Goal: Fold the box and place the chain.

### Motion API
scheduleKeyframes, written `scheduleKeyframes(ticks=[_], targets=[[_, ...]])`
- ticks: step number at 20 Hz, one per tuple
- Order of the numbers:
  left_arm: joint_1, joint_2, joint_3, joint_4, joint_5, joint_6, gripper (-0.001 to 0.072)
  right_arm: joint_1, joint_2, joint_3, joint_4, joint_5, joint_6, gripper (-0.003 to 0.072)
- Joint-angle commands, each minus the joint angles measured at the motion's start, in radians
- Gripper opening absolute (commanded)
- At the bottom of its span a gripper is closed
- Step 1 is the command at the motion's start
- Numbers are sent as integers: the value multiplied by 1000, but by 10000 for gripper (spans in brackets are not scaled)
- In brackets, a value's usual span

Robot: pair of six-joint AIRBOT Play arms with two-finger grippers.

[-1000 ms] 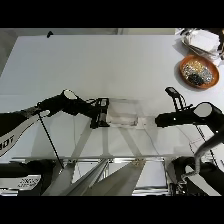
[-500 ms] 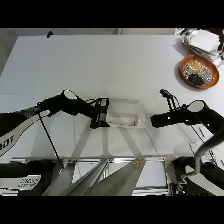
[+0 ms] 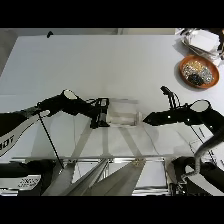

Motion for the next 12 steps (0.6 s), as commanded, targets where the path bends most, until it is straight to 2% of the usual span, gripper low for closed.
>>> scheduleKeyframes(ticks=[1, 2, 6, 8, 12], targets=[[0, 0, 1, 0, 0, 0, 343, 2, 28, 1, 10, 22, -2, 264], [0, 0, 1, 0, 0, 0, 343, 12, 28, 1, 9, 24, -2, 316], [0, 0, 1, 0, 0, 0, 343, 86, 27, 1, 3, 3, -2, 327], [0, 0, 1, 0, 0, 0, 343, 113, 27, 1, 3, -35, 22, 439], [0, 0, 1, 0, 0, 0, 343, 179, 27, 24, -48, -117, 93, 441]])
